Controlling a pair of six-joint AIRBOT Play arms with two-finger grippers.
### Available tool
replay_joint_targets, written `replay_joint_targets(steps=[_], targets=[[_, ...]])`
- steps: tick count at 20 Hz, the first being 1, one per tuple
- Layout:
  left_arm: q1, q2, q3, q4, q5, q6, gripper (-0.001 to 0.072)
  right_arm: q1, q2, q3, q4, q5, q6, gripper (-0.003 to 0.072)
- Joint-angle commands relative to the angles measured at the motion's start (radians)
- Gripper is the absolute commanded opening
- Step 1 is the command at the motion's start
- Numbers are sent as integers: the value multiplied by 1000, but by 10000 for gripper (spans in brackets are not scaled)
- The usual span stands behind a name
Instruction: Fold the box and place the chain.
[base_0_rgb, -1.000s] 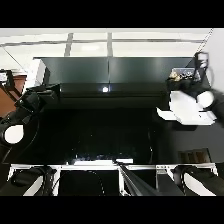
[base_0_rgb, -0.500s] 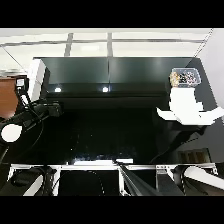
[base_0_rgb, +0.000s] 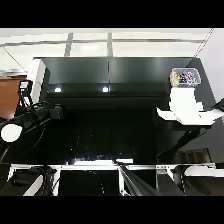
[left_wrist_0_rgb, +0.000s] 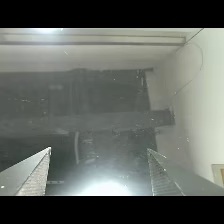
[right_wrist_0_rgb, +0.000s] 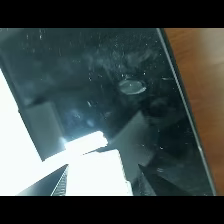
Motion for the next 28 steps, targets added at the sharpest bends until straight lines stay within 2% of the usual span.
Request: replay_joint_targets(steps=[1,2,3,5,6,9,11,13,14,18,21,23,25,28], targets=[[1,0,0,-9,-4,0,709,10,-13,4,-62,45,-72,477],[1,0,0,-9,-4,0,709,10,-12,4,-59,58,-80,292],[1,0,0,-9,-5,0,709,11,-12,4,-57,73,-79,53],[1,0,0,-23,-5,0,708,11,-9,4,-23,144,-80,54],[1,0,0,-30,-2,0,707,13,-6,3,6,193,-80,15],[1,0,0,-35,2,0,707,40,29,-8,169,344,-86,13],[1,0,0,-35,3,0,707,82,103,-73,243,365,-87,13],[1,0,0,-36,3,0,707,149,206,-179,289,329,-94,12],[1,0,0,-48,-6,-2,706,188,274,-251,324,263,-95,13],[0,-3,-3,-88,-59,4,706,455,644,-668,638,-115,-152,12],[-5,-45,-2,-152,-93,15,705,729,787,-901,791,-365,-151,13],[-5,-128,26,-266,-171,128,704,895,795,-972,861,-489,-151,13],[-5,-241,72,-465,-250,277,704,1038,795,-982,865,-568,-151,13],[-5,-432,156,-704,-375,452,704,1161,795,-982,866,-639,-147,13]])
